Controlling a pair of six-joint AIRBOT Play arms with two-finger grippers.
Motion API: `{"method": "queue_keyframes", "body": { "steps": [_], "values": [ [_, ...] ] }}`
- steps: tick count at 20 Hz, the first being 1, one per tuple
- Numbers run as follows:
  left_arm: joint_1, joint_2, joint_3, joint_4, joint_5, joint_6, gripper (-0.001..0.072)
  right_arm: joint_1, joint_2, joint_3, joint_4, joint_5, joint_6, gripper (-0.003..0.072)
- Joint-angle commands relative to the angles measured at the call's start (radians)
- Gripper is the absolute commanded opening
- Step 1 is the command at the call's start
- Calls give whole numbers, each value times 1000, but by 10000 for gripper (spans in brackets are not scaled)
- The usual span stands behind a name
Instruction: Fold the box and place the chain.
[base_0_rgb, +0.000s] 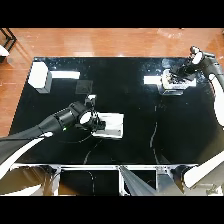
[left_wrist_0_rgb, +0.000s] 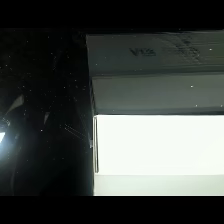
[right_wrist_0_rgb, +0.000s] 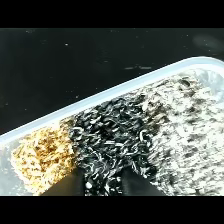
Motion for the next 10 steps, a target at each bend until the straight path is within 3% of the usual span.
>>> {"method": "queue_keyframes", "body": {
  "steps": [1, 4, 10],
  "values": [
    [-1, 0, 0, 0, -1, 0, 28, 0, -6, -1, -4, 51, -24, 22],
    [-1, 0, 0, 0, -1, 0, 28, 0, 24, 14, -4, 88, -39, 22],
    [-1, 0, 0, -3, -8, 0, 29, 0, 212, 14, -4, 108, -127, 21]
  ]
}}
